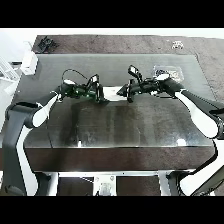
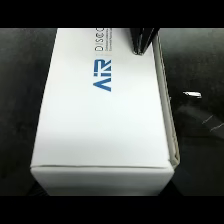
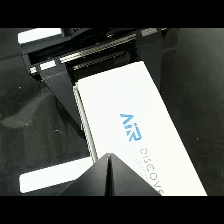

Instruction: Fold the box and place the chain.

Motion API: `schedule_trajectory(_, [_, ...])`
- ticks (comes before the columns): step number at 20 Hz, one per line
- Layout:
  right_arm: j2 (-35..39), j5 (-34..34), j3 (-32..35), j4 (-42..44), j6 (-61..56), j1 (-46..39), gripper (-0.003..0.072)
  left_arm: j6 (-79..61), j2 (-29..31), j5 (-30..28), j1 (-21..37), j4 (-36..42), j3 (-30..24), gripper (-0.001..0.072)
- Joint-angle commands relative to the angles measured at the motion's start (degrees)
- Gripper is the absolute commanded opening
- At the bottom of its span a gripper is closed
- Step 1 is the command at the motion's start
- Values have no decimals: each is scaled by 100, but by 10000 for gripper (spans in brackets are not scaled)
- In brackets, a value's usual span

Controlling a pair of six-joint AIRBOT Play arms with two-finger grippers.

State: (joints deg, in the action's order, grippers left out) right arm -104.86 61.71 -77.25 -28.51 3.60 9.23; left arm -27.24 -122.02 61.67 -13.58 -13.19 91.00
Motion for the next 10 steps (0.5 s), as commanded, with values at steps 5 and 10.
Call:
schedule_trajectory(5, [-26,-63,-184,-632,-693,138,8,24,2,-11,-4,15,2,477])
schedule_trajectory(10, [61,-59,-363,-1351,-1250,310,7,24,2,-11,-4,15,2,477])
